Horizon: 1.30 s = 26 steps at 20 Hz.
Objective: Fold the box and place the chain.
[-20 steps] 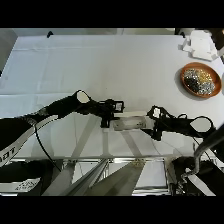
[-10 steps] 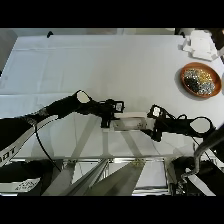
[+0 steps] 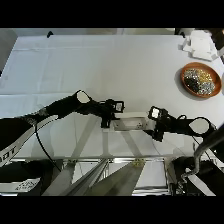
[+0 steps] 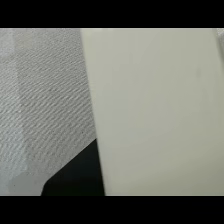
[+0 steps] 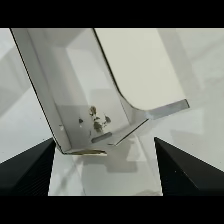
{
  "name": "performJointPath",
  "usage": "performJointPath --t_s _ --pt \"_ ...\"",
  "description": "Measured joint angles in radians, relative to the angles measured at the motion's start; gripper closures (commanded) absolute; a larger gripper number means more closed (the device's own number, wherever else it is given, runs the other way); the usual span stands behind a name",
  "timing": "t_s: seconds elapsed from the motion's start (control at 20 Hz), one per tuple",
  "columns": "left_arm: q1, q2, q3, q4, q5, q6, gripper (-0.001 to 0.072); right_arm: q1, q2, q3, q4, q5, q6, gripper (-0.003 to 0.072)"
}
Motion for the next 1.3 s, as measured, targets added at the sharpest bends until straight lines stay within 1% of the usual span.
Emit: performJointPath --t_s 0.15,0.55,0.8,1.05,1.3 --pt "0.0 0.0 0.0 0.0 0.0 0.0 0.0695 0.0 0.0 0.0 0.008 -0.004 -0.011 0.0037" --pt "0.0 0.0 0.0 0.0 0.0 0.0 0.0695 0.0 -0.004 0.0 0.102 -0.02 -0.162 0.0037" --pt "0.0 0.0 0.0 0.0 0.0 0.0 0.0695 0.0 -0.061 0.0 0.148 -0.021 -0.221 0.0037" --pt "0.0 0.0 0.0 0.0 0.0 0.0 0.0695 0.0 -0.091 0.0 0.162 -0.005 -0.246 0.0036" --pt "0.0 0.0 0.0 0.001 -0.001 0.001 0.0695 -0.001 -0.13 0.0 0.184 0.017 -0.32 0.0036"
